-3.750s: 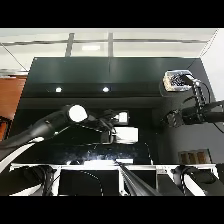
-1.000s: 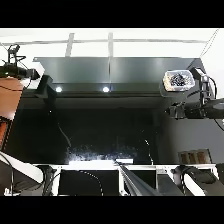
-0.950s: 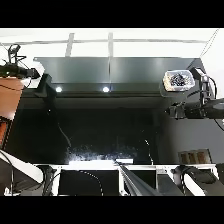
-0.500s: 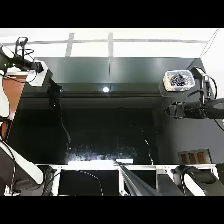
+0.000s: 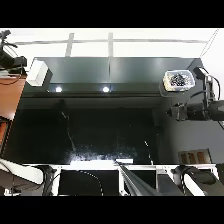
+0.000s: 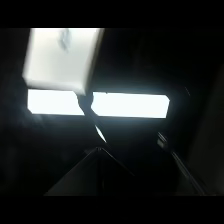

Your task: Fold the box and place the chain.

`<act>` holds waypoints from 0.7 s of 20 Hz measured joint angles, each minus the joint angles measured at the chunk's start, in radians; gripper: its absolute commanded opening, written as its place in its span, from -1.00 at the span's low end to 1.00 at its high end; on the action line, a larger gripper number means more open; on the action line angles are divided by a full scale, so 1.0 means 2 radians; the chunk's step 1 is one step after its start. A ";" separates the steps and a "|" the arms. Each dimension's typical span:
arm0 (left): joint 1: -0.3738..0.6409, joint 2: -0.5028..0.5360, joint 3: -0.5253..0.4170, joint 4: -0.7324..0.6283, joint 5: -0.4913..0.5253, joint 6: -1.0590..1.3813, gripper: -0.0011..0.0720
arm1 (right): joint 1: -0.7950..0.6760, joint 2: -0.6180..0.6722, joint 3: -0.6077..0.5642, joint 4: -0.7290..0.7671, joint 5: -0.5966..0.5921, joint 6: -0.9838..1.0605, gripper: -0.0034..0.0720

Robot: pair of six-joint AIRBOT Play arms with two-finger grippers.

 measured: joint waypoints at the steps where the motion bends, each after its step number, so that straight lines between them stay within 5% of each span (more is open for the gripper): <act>1: -0.004 0.039 -0.043 -0.020 -0.003 -0.005 -0.90 | 0.004 0.010 -0.002 -0.022 0.008 0.014 -0.88; 4: -0.027 0.191 -0.221 -0.079 0.074 0.009 -0.90 | 0.020 0.058 -0.032 -0.092 -0.016 0.062 -0.88; 9: -0.086 0.466 -0.547 -0.164 0.277 0.088 -0.90 | 0.030 0.105 -0.125 -0.144 -0.166 0.098 -0.87; 14: -0.107 0.633 -0.720 -0.197 0.344 0.102 -0.90 | 0.032 0.115 -0.160 -0.155 -0.223 0.107 -0.86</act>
